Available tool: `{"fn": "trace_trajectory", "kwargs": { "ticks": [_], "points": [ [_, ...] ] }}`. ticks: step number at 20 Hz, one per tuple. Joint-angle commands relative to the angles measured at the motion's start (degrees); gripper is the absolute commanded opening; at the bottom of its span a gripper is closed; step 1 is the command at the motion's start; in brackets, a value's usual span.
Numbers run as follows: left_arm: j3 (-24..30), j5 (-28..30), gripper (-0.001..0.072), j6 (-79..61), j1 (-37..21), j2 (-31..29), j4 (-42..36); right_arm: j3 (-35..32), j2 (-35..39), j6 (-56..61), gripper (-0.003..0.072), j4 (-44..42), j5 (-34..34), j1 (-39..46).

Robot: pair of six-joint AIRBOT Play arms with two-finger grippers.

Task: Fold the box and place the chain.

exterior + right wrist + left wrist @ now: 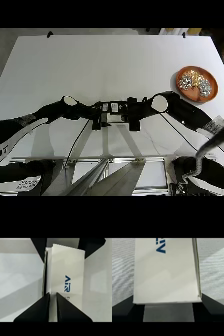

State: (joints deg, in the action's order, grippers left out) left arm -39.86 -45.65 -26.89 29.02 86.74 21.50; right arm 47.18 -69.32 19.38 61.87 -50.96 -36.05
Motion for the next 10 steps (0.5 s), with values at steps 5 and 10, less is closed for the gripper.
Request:
{"fn": "trace_trajectory", "kwargs": {
  "ticks": [5, 10],
  "points": [
    [0.00, -0.02, 0.0153, 0.09, 0.02, -0.04, -0.04, -0.57, 1.60, -0.42, 0.0272, -4.22, -1.44, -0.07],
    [0.00, -0.02, 0.0153, 0.09, 0.02, -0.04, -0.04, -0.59, 4.52, -0.35, 0.0093, -3.96, 0.26, 0.00]
  ]
}}
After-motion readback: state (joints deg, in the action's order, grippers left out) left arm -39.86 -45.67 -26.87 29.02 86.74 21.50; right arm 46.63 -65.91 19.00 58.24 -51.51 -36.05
